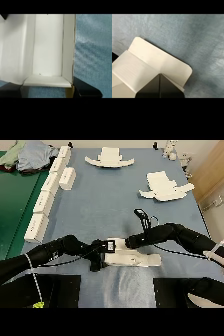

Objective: Fold the box.

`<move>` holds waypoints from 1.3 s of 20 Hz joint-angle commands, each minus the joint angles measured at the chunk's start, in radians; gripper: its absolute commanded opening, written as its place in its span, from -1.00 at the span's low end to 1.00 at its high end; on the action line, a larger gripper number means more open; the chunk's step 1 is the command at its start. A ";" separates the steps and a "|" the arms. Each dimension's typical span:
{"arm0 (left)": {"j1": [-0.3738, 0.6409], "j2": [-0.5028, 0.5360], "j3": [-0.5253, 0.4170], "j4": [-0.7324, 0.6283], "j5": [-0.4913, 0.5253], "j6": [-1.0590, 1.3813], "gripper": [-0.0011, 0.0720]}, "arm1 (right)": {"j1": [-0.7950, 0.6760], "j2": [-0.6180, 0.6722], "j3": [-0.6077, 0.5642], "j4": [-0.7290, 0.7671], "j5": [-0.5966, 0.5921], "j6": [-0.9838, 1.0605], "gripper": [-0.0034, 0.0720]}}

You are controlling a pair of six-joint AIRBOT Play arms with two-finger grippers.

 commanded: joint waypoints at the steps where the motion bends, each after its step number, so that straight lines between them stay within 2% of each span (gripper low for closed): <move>1: 0.000 0.000 0.000 0.001 0.000 0.002 0.18 | 0.004 -0.013 0.000 -0.003 0.003 -0.002 -0.90; 8: 0.000 0.000 0.000 0.001 0.000 0.002 0.18 | 0.003 -0.013 0.001 -0.003 0.003 -0.003 -0.90; 11: 0.000 0.000 0.000 0.001 0.000 0.002 0.18 | 0.003 0.023 0.027 -0.010 -0.043 -0.027 -0.90; 15: 0.000 0.000 0.000 0.001 0.000 0.002 0.18 | 0.003 0.184 0.084 -0.061 -0.154 -0.049 -0.90; 18: 0.000 0.000 0.000 0.001 0.000 0.002 0.18 | 0.003 0.335 0.079 -0.102 -0.286 -0.064 -0.90; 20: 0.000 0.000 0.000 0.001 0.000 0.002 0.18 | 0.003 0.409 0.053 -0.138 -0.359 -0.084 -0.90; 24: 0.000 0.000 0.000 0.001 0.000 0.002 0.18 | 0.003 0.505 -0.050 -0.156 -0.451 -0.301 -0.86; 25: 0.000 0.000 0.000 0.001 0.000 0.002 0.18 | 0.003 0.513 -0.072 -0.189 -0.451 -0.340 -0.35; 26: 0.000 0.000 0.000 0.001 0.000 0.002 0.18 | 0.003 0.512 -0.092 -0.233 -0.450 -0.405 0.50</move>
